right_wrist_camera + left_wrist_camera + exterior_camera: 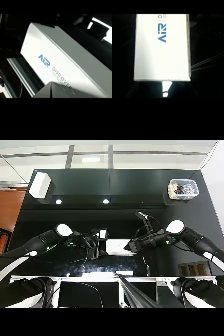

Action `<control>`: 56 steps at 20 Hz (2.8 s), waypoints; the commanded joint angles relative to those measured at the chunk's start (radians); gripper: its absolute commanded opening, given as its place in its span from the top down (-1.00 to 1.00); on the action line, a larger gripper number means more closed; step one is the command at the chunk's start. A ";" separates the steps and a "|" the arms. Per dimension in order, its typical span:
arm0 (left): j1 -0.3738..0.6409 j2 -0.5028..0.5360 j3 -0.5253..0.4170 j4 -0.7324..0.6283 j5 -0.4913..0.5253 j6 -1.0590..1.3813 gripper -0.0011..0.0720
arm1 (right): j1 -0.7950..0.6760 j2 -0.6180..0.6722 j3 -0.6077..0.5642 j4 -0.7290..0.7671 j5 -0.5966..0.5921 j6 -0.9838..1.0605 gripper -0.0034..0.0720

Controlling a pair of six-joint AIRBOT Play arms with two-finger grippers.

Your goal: Fold the box and place the chain.

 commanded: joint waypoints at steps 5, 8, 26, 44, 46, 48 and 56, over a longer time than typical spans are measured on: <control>0.000 0.000 0.001 -0.002 -0.002 -0.001 0.05 | -0.001 0.001 0.022 -0.010 0.058 0.001 0.86; 0.000 0.000 0.000 -0.004 -0.003 -0.010 0.05 | -0.035 0.045 0.132 -0.012 0.270 0.006 0.87; -0.161 0.166 0.143 0.222 0.069 -0.508 -0.97 | -0.617 0.435 0.179 -0.242 0.270 0.090 0.86; -0.244 -0.141 0.356 0.226 -0.061 -0.608 -0.97 | -0.616 0.435 0.152 -0.245 0.278 0.090 0.86; -0.244 -0.141 0.356 0.228 -0.061 -0.608 -0.97 | -0.616 0.435 0.152 -0.245 0.278 0.090 0.86; -0.245 -0.141 0.356 0.233 -0.061 -0.607 -0.97 | -0.616 0.435 0.152 -0.245 0.278 0.090 0.86; -0.253 -0.141 0.356 0.287 -0.061 -0.607 -0.98 | -0.616 0.435 0.152 -0.245 0.278 0.090 0.86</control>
